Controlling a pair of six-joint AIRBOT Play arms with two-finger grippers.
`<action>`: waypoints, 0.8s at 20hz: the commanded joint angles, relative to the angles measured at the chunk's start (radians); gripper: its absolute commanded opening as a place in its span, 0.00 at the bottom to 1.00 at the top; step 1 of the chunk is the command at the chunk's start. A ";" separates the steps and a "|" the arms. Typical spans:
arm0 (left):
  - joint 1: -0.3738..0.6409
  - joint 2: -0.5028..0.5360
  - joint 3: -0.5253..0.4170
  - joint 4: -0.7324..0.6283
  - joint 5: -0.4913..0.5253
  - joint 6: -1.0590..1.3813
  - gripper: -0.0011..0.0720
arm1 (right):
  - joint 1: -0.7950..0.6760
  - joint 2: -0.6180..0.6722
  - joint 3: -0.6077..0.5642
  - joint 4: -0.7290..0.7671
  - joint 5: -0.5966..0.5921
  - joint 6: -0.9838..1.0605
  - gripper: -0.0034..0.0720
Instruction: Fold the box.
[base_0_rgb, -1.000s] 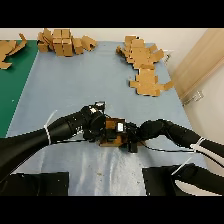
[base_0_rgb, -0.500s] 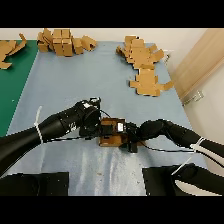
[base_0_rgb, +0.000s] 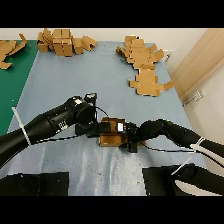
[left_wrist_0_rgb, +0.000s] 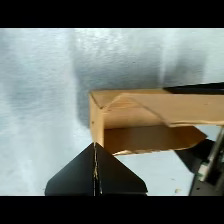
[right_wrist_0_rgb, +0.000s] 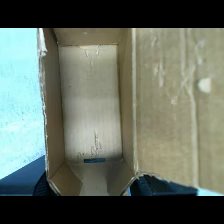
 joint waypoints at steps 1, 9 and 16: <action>0.039 0.011 0.000 0.058 -0.180 0.041 0.03 | 0.000 0.001 0.000 0.000 0.000 0.000 0.71; 0.384 -0.002 -0.056 -0.162 -0.073 0.919 0.03 | 0.000 0.001 0.000 -0.005 0.000 0.000 0.71; 0.581 -0.098 -0.068 -0.329 0.223 1.447 0.03 | 0.000 0.001 0.000 -0.005 0.000 0.000 0.71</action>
